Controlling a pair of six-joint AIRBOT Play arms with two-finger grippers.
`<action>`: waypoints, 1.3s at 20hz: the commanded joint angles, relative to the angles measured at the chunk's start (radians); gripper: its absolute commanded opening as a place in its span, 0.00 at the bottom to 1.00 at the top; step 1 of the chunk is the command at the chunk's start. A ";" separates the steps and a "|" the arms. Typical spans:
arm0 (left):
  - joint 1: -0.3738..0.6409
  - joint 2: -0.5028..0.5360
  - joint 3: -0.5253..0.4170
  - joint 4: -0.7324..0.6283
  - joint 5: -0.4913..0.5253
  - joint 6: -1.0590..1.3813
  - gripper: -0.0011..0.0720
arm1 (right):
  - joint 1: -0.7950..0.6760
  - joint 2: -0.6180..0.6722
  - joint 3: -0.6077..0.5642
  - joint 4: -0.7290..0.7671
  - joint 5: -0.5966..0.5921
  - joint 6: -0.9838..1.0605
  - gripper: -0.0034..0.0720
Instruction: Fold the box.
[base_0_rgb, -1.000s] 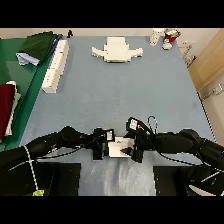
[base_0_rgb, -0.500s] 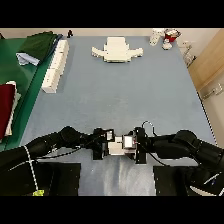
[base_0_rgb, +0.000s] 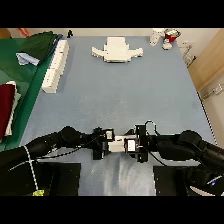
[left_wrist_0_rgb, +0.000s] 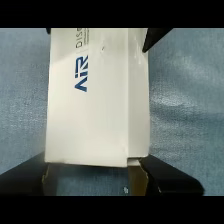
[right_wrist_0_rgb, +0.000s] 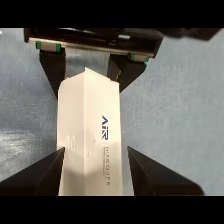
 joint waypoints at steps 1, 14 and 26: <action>0.000 0.000 0.000 0.001 -0.001 0.001 0.61 | 0.001 0.024 0.000 -0.006 0.024 -0.004 0.83; 0.000 0.000 0.000 0.001 -0.001 0.001 0.61 | 0.001 -0.023 0.000 -0.002 0.062 -0.004 0.61; 0.000 0.000 0.000 0.001 -0.001 0.001 0.61 | 0.001 -0.048 -0.011 0.071 -0.010 -0.003 0.44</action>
